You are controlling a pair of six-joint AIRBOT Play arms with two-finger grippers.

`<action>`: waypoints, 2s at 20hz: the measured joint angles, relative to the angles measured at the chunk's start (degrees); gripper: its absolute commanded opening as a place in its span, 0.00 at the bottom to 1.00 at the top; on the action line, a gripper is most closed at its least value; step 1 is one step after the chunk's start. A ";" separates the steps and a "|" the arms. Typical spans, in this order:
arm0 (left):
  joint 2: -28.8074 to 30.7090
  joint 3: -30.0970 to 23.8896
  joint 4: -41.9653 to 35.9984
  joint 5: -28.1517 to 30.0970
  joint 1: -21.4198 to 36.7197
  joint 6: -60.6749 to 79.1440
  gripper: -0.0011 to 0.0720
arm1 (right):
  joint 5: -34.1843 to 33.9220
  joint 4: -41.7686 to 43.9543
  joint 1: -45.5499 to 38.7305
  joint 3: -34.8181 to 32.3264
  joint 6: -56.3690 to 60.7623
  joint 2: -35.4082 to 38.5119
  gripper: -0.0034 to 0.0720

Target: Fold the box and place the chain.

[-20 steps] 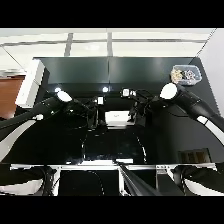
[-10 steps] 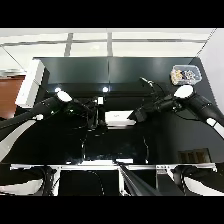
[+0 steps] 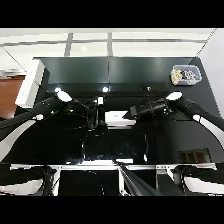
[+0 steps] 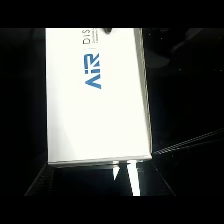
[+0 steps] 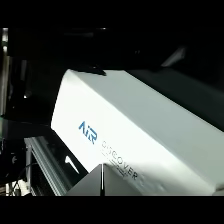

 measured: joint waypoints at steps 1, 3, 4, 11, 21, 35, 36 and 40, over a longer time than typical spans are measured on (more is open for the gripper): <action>0.00 0.00 0.02 0.00 0.00 0.00 0.41 | -0.26 -0.44 0.00 0.00 0.50 -0.31 0.07; 0.00 0.02 0.04 0.02 0.00 0.02 0.41 | -0.74 -1.22 0.00 -0.04 1.18 -0.72 0.07; 0.00 0.00 0.04 0.02 0.00 0.02 0.41 | -0.94 -1.51 0.00 -0.04 1.31 -0.85 0.07; 0.00 0.00 0.02 0.04 0.00 -0.02 0.41 | -1.90 -2.93 0.11 0.07 2.10 -1.07 0.07; 0.07 0.00 -3.96 2.47 0.07 -0.22 0.88 | 12.24 -6.47 -13.27 5.66 2.73 10.84 0.07; 4.92 4.28 -13.11 2.71 -4.13 -3.06 0.98 | 15.28 -16.76 -21.84 6.14 7.85 21.29 0.07; 3.21 5.90 -14.38 3.08 -5.09 -4.09 0.98 | 15.21 -16.74 -21.86 6.14 7.89 21.33 0.07; -3.96 12.02 -16.63 4.44 -6.99 -9.18 0.98 | 14.62 -16.83 -21.88 6.14 7.87 21.42 0.07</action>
